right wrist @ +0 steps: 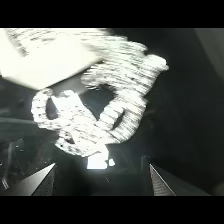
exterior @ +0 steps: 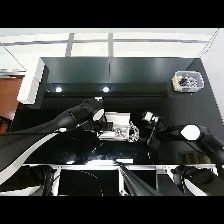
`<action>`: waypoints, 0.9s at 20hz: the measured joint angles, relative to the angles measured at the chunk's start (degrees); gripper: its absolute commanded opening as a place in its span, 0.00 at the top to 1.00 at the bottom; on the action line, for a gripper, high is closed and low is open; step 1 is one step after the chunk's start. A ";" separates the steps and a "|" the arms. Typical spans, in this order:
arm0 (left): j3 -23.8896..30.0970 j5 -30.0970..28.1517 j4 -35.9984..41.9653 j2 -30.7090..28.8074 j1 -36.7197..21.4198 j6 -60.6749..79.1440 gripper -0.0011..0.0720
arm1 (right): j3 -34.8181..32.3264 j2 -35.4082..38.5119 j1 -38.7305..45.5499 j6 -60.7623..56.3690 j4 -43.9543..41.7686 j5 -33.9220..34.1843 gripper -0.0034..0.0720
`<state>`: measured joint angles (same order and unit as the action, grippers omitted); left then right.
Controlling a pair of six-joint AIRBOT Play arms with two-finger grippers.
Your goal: Fold the box and place the chain.
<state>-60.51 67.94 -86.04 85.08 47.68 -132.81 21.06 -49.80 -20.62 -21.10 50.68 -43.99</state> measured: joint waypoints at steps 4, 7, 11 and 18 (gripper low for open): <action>0.00 0.02 -0.02 0.00 0.00 0.00 0.95 | -0.37 -4.13 -1.38 12.00 -3.91 1.99 0.00; 0.00 0.04 -0.02 0.00 0.00 0.00 0.95 | -0.44 -5.88 -1.68 15.82 -5.40 4.33 0.00; 0.00 0.07 -0.02 0.00 0.00 0.00 0.95 | -0.48 -6.91 -1.84 17.92 -8.98 9.03 0.00; 0.00 0.07 -0.02 0.00 0.00 0.00 0.95 | -0.48 -7.28 -1.84 18.67 -11.30 8.50 0.00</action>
